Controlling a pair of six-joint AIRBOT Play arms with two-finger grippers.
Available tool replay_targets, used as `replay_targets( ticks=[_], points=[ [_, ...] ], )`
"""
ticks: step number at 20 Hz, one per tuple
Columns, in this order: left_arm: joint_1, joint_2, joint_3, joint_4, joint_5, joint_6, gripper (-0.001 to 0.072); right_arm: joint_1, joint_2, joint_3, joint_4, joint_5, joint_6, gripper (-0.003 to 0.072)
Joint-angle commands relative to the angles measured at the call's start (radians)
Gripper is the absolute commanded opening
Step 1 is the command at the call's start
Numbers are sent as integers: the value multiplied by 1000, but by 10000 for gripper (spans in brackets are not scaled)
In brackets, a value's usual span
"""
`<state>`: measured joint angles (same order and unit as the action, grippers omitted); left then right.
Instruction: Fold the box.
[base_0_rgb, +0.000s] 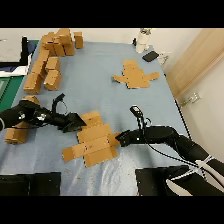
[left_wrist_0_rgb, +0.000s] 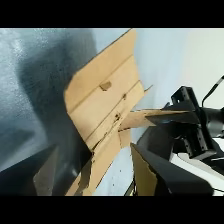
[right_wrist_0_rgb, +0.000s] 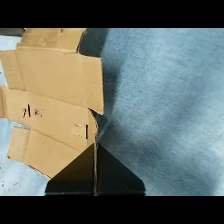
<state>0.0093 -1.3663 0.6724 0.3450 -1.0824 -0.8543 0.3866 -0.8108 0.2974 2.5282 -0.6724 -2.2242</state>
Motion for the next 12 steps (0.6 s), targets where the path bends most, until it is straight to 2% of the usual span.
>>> replay_targets(
  ticks=[1, 3, 4, 6, 7, 12],
  points=[
    [-40, -74, 2, -154, 18, 117, 667, 2, 1, -1, 0, 4, 19, 1],
    [-40, -85, 3, -270, 14, 195, 666, 2, 1, -1, -1, 3, 19, 1],
    [-40, -87, 8, -282, 13, 212, 665, 2, 0, -1, -1, 2, 19, 1],
    [-40, -95, 20, -274, 5, 220, 557, 2, 0, -1, 0, 2, 21, 1],
    [-40, -105, 29, -271, -8, 223, 536, 2, 0, -1, 0, 2, 27, 1],
    [-39, -166, 54, -246, -134, 245, 522, 2, 0, -1, -2, 2, 27, 1]
  ],
)
